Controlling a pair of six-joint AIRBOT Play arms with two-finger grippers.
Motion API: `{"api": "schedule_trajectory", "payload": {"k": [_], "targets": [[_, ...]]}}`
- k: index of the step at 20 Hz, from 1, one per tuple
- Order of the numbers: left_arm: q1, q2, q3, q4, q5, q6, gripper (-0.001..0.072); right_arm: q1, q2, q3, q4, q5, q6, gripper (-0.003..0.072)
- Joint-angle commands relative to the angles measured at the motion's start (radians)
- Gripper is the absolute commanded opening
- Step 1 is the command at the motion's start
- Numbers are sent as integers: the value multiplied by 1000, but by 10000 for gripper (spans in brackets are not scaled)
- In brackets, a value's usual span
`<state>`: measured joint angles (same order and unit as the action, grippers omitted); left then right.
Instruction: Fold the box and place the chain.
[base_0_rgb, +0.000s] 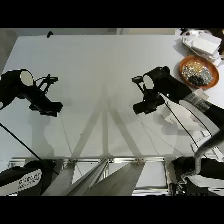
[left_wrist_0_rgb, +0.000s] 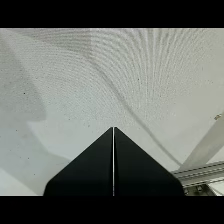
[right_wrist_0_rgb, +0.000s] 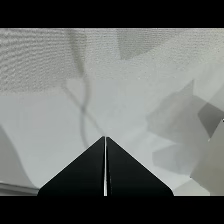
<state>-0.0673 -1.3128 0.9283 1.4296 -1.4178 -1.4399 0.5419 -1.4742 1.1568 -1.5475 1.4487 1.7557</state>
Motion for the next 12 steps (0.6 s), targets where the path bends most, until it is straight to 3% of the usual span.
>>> {"api": "schedule_trajectory", "payload": {"k": [1, 9, 12], "targets": [[1, 1, 0, 0, 0, 0, 11, 1, 1, 0, 0, 0, 0, 10], [0, 1, 0, 0, 0, 0, 11, 1, 1, 2, 8, -28, 0, 10], [0, 1, 0, 0, 0, 0, 11, -36, 19, 60, -11, 97, -139, 9]]}}
